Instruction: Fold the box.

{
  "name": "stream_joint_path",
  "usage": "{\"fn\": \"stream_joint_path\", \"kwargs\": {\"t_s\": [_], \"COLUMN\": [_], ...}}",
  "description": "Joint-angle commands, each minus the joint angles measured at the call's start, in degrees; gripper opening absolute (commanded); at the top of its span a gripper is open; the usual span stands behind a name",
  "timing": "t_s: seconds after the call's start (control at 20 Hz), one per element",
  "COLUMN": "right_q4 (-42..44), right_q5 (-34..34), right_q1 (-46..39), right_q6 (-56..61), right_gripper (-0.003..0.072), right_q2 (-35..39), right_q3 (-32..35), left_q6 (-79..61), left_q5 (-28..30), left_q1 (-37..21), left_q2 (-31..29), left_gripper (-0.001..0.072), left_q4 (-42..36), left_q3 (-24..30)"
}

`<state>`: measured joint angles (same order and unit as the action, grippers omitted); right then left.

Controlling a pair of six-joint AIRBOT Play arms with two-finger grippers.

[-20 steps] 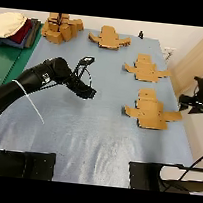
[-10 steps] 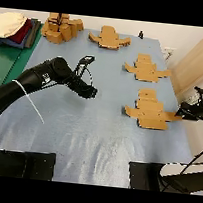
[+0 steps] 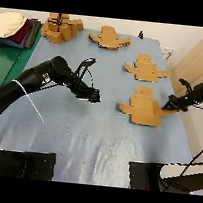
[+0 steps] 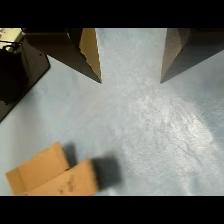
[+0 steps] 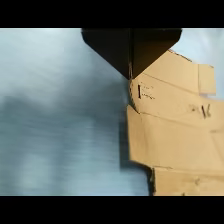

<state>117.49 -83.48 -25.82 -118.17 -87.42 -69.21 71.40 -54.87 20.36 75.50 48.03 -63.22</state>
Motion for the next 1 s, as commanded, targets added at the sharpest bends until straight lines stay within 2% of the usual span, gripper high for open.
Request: {"fn": "stream_joint_path", "kwargs": {"t_s": [0.0, 0.15, 0.3, 0.45, 0.5, 0.55, 0.6, 0.8, 0.85, 0.95], "right_q4": [14.29, 24.35, 25.51, 24.81, 23.5, 21.84, 20.98, 21.0, 21.05, 21.81], "right_q5": [-1.57, 2.86, 9.2, 17.25, 18.36, 18.29, 17.73, 16.87, 16.76, 17.09], "right_q1": [6.58, 14.49, 22.67, 27.67, 28.41, 28.76, 28.81, 28.83, 28.83, 28.83], "right_q6": [-0.85, -1.07, 0.07, 3.56, 4.17, 4.44, 5.44, 4.72, 4.26, 0.26], "right_gripper": [0.0003, 0.0003, 0.0003, 0.0006, 0.0096, 0.0276, 0.0319, 0.0281, 0.024, 0.004], "right_q2": [1.16, 4.59, 10.67, 18.16, 19.43, 19.74, 19.5, 18.1, 17.86, 17.57], "right_q3": [1.05, 8.57, 21.31, 33.29, 35.06, 35.76, 35.82, 35.52, 35.52, 35.36], "left_q6": [-1.64, -4.76, -6.29, -6.45, -6.38, -5.95, -5.84, -5.84, -5.86, -5.81], "left_q5": [-2.49, -6.12, -7.65, -12.44, -13.92, -14.95, -15.78, -16.79, -16.9, -17.14], "left_q1": [-0.04, -0.57, -3.19, -6.14, -6.73, -7.02, -7.02, -7.21, -7.45, -7.96], "left_q2": [-0.02, -1.14, -3.93, -5.03, -4.87, -4.72, -4.63, -4.59, -4.59, -4.59], "left_gripper": [0.0553, 0.0553, 0.0553, 0.0553, 0.0553, 0.0553, 0.0553, 0.0553, 0.0554, 0.0554], "left_q4": [-2.23, -2.47, -3.15, -3.1, -3.1, -3.19, -3.19, -3.5, -3.5, -3.5], "left_q3": [-0.61, -2.58, -3.15, -3.13, -3.13, -3.13, -3.13, -3.13, -3.13, -3.13]}}
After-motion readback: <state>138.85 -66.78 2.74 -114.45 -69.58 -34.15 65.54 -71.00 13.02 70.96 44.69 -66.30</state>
